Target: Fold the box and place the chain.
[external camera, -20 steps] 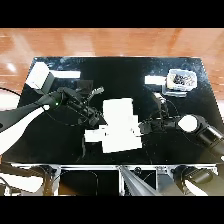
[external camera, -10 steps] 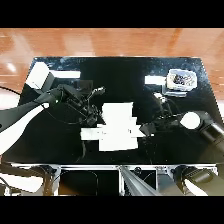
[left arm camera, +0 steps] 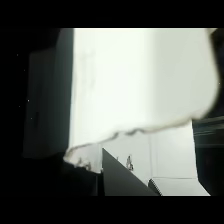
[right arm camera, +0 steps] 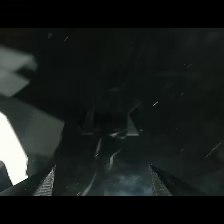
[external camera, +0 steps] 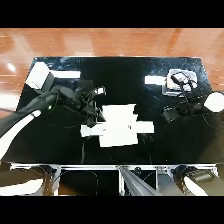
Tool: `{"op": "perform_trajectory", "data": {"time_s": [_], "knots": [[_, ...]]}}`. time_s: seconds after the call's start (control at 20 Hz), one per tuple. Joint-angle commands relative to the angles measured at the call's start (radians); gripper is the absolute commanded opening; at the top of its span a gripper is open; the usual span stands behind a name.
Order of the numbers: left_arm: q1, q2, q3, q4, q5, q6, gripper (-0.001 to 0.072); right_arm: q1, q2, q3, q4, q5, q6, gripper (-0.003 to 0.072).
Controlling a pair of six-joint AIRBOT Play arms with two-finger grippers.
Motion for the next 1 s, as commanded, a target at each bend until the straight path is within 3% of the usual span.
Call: {"op": "perform_trajectory", "data": {"time_s": [0.0,0.2,0.65,0.8,0.95], "knots": [[-0.054,0.13,-0.134,0.074,-0.216,0.031,0.0017,-0.011,0.001,0.02,-0.032,-0.049,-0.036,0.0716],[-0.1,0.113,-0.18,0.23,-0.301,0.03,0.002,-0.011,0.001,0.02,-0.032,-0.122,-0.072,0.0716],[-0.101,0.106,-0.167,0.235,-0.35,0.029,0.0021,-0.011,0.001,0.019,-0.032,-0.148,-0.245,0.0715],[-0.125,0.108,-0.165,0.336,-0.357,0.03,0.002,-0.011,-0.002,0.011,-0.003,0.002,-0.33,0.0715],[-0.133,0.108,-0.165,0.345,-0.358,0.03,0.002,0.003,0.001,-0.053,0.163,0.212,-0.4,0.0715]]}}
